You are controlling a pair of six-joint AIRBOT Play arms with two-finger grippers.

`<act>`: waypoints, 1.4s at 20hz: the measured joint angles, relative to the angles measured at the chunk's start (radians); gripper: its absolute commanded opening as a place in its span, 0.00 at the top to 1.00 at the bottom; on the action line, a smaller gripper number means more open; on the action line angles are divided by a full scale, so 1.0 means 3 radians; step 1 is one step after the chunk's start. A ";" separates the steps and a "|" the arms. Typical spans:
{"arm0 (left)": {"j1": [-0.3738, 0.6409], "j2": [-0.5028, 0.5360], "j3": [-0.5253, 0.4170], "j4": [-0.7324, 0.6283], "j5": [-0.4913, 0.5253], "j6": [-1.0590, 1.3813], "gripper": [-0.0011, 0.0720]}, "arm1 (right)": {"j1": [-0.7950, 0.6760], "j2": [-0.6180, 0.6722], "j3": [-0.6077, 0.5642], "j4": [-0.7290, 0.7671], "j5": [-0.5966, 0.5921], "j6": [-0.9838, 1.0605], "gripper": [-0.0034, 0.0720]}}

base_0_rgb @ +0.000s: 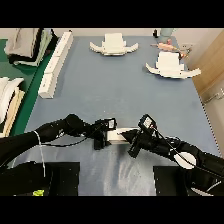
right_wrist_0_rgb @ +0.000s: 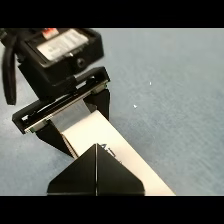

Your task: Fold the box.

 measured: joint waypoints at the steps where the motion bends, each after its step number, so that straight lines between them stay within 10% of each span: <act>1: 0.0000 0.0000 0.0000 0.0001 0.0000 0.0001 0.31 | -0.0043 0.0004 0.0019 -0.0010 0.0011 0.0000 0.95; 6: 0.0000 0.0000 0.0000 0.0001 0.0000 0.0006 0.31 | -0.0596 -0.0117 0.0381 -0.0515 0.0670 0.0373 0.95; 16: 0.0000 0.0000 0.0000 0.0003 0.0001 0.0005 0.31 | -0.1667 -0.1319 0.2061 -0.2271 0.3292 0.2313 0.95; 28: 0.0034 0.0206 0.0015 0.0037 0.0003 -0.0191 0.31 | -0.1752 -0.1766 0.2346 -0.2336 0.3774 0.3183 0.95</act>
